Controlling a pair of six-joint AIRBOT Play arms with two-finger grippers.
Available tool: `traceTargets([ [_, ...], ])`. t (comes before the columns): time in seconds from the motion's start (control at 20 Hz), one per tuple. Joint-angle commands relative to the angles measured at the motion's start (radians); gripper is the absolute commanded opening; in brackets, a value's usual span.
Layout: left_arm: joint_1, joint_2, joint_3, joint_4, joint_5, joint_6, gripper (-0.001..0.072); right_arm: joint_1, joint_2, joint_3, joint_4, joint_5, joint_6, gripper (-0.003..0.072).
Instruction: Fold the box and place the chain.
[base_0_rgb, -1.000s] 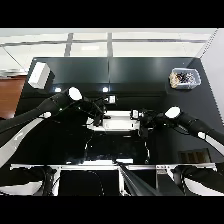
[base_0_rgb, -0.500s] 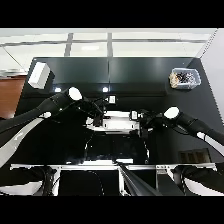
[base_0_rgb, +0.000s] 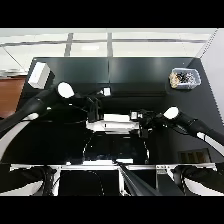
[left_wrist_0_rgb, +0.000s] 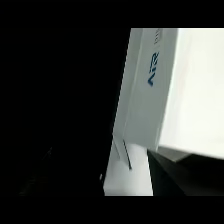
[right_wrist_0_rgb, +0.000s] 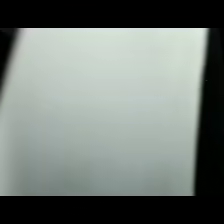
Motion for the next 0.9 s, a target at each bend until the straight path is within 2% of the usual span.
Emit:
traceTargets([
  [0.0, 0.076, 0.12, 0.004, 0.166, -0.228, -0.35, 0.0693, 0.001, 0.0, 0.0, -0.002, 0.003, -0.002, 0.0221],
  [0.05, 0.101, 0.126, 0.003, 0.135, -0.338, -0.434, 0.0584, 0.001, 0.0, 0.0, -0.002, 0.007, -0.002, 0.0198],
  [0.1, 0.116, 0.118, -0.008, 0.062, -0.432, -0.5, 0.0325, 0.001, 0.0, 0.0, -0.002, 0.007, -0.002, 0.0197],
  [0.15, 0.117, 0.109, -0.036, -0.04, -0.482, -0.503, 0.0024, 0.001, 0.0, 0.0, -0.001, 0.006, -0.002, 0.0198],
  [0.2, 0.107, 0.097, -0.082, -0.181, -0.479, -0.463, 0.0023, 0.001, 0.0, 0.0, -0.001, 0.006, -0.002, 0.0198],
  [0.25, 0.087, 0.085, -0.132, -0.33, -0.419, -0.402, 0.0023, 0.001, 0.0, 0.0, -0.001, 0.006, -0.002, 0.0197],
  [0.35, 0.041, 0.07, -0.205, -0.574, -0.198, -0.25, 0.0023, 0.001, 0.0, 0.0, -0.001, 0.007, -0.002, 0.0198],
  [0.5, 0.026, 0.047, -0.21, -0.689, 0.226, -0.195, 0.0023, 0.001, 0.0, 0.0, -0.001, 0.006, -0.002, 0.0198],
  [0.6, 0.026, 0.013, -0.21, -0.672, 0.377, -0.192, 0.0023, 0.001, 0.0, 0.0, -0.001, 0.006, -0.002, 0.0198],
  [0.7, 0.026, -0.045, -0.21, -0.625, 0.366, -0.192, 0.0023, 0.001, 0.0, 0.0, -0.001, 0.006, -0.002, 0.0198],
  [0.85, 0.026, -0.123, -0.21, -0.584, 0.254, -0.192, 0.0022, 0.001, 0.0, 0.0, -0.001, 0.006, -0.002, 0.0198],
])
